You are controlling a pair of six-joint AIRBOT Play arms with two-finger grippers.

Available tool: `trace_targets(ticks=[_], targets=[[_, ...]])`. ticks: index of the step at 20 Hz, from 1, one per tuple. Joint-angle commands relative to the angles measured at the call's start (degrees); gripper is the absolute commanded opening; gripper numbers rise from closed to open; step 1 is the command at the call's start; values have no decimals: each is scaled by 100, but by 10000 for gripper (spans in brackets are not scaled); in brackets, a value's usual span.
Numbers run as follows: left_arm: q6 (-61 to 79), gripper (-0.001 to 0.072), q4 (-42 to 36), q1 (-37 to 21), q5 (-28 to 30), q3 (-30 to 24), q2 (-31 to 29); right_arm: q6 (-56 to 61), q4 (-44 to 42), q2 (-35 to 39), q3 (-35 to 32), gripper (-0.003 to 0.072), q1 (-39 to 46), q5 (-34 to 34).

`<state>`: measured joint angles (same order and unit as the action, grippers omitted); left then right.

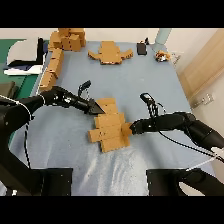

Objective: Fold the box.

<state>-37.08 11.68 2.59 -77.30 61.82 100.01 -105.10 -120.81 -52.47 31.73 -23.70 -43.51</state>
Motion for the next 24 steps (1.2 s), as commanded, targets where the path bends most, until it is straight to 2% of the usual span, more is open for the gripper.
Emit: trace_targets(ticks=[1, 2, 3, 5, 7, 10, 13, 14, 16, 18, 20, 21, 22, 24], targets=[[13, 15, 31, -4, 28, 37, 7, 4, 52, 2, -2, 229, 2, 66], [2, 15, -37, 2, 61, 37, 7, 4, 103, 2, -2, 385, 7, 103], [39, 14, -129, 4, 72, 39, 7, 4, 160, 4, 0, 426, 13, 151], [529, 12, -149, 61, 15, 94, -28, 4, 238, 4, 55, 426, 52, 223], [1141, 9, -101, 321, 131, 94, -304, 7, 273, 4, 192, 424, 179, 282], [1637, 9, 527, 833, 662, 55, -857, 431, 811, 4, 551, 423, 503, 280], [2540, 9, 278, 1141, 984, -356, -1233, 1266, 1408, 4, 848, 422, 894, 304], [2815, 10, 151, 1174, 1032, -483, -1276, 1386, 1390, 4, 857, 410, 970, 363], [3292, 10, -317, 1200, 1091, -732, -1298, 1532, 1388, -2, 855, 210, 988, 389], [3685, 10, -688, 1207, 1161, -914, -1296, 1530, 1215, -52, 852, 204, 964, 487], [3823, 11, -721, 1209, 1335, -1088, -1279, 1528, 1001, -168, 852, 201, 962, 629], [3904, 11, -654, 1207, 1357, -1187, -1279, 1528, 885, -240, 852, 161, 962, 702], [3976, 11, -636, 1211, 1353, -1259, -1279, 1521, 793, -297, 852, 57, 953, 761], [4122, 11, -610, 1263, 1353, -1292, -1281, 1519, 769, -400, 852, 20, 874, 955]])
